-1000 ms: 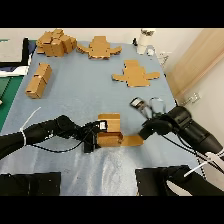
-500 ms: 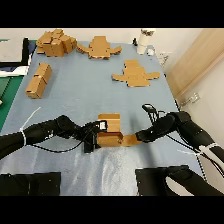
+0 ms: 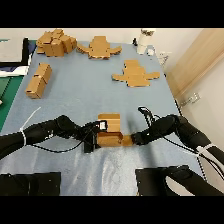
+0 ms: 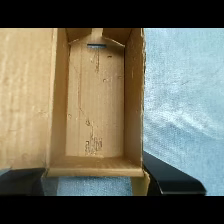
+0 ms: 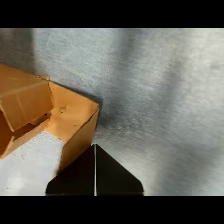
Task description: Fold the box.
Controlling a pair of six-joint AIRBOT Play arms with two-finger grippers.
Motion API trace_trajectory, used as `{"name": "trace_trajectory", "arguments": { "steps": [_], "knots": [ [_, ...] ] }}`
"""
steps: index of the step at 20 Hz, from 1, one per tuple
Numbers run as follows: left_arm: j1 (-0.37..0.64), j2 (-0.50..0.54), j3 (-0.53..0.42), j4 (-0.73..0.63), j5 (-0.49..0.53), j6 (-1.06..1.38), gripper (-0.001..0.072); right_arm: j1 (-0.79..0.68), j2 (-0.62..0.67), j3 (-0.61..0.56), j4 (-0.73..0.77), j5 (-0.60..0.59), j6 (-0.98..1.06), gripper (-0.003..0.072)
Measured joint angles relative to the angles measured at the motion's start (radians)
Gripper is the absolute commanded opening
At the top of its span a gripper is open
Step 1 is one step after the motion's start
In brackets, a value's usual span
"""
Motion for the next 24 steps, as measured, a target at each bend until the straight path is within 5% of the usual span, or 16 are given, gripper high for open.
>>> {"name": "trace_trajectory", "arguments": {
  "steps": [10, 11, 12, 24],
  "knots": [
    [0.000, 0.000, 0.000, 0.000, 0.000, 0.000, 0.0512, -0.001, 0.047, 0.001, 0.131, -0.017, -0.086, 0.0037],
    [0.000, 0.000, 0.000, 0.000, 0.000, 0.000, 0.0511, -0.001, 0.056, 0.007, 0.134, -0.031, -0.088, 0.0254],
    [0.000, 0.000, 0.000, 0.000, 0.000, 0.000, 0.0512, -0.001, 0.063, 0.013, 0.139, -0.042, -0.090, 0.0354],
    [0.000, 0.000, 0.000, 0.000, 0.000, 0.000, 0.0511, 0.056, 0.070, 0.032, 0.259, -0.018, -0.067, 0.0354]
  ]
}}
